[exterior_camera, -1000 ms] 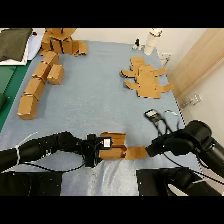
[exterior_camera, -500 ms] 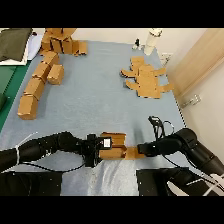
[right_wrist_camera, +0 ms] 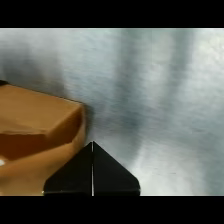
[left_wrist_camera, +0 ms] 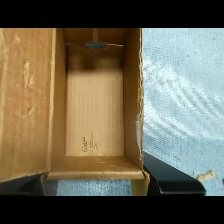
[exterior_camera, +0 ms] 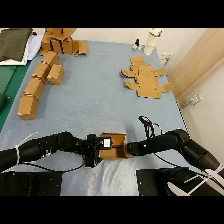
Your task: Fold the box.
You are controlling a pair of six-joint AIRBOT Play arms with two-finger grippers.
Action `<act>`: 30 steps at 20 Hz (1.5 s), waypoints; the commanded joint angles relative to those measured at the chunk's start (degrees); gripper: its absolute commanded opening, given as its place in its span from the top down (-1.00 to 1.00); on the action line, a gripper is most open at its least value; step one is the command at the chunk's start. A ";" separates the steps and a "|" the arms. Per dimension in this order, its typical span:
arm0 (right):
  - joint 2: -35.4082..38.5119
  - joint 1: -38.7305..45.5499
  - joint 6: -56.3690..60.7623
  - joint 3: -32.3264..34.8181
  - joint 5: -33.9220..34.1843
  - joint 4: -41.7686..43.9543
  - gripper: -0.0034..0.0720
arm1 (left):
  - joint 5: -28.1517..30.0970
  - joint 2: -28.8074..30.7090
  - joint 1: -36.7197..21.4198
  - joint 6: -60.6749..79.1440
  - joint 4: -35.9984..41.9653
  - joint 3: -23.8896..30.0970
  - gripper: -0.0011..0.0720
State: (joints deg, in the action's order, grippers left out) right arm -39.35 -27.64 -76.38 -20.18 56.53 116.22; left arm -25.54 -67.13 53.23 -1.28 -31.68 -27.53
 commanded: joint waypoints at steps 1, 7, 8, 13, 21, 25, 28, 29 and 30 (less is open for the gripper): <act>2.82 -2.73 1.95 -3.21 -0.04 0.52 0.91 | 0.00 0.00 -0.02 0.02 -0.02 -0.02 -0.46; 3.91 -2.73 2.40 -6.54 2.86 -0.52 0.08 | 0.02 0.00 -0.02 0.02 -0.02 -0.02 -0.46; 3.56 -2.73 2.40 -6.54 3.61 -1.16 0.08 | 0.00 0.00 -0.02 0.02 -0.02 -0.02 -0.46; -2.12 -3.15 2.47 -6.54 7.02 -7.13 0.05 | 0.00 0.00 -0.02 0.02 -0.02 -0.02 -0.46; -3.89 -13.90 12.90 -11.69 9.05 -16.31 0.05 | 0.02 0.00 -0.02 0.02 -0.02 -0.02 -0.46; 0.50 -13.86 15.76 -14.21 13.92 -19.43 0.05 | 0.02 0.00 -0.02 0.02 -0.02 -0.02 -0.46; 3.72 -13.73 19.65 -14.12 17.73 -23.67 0.06 | 0.00 0.00 -0.02 0.02 -0.02 -0.02 -0.46; 4.13 -13.73 22.38 -14.14 20.31 -28.06 0.28 | 0.02 0.00 -0.02 0.02 -0.02 -0.02 -0.46; 4.20 -13.68 24.76 -14.12 23.06 -32.76 0.67 | 0.00 0.00 -0.02 0.02 -0.02 -0.02 -0.46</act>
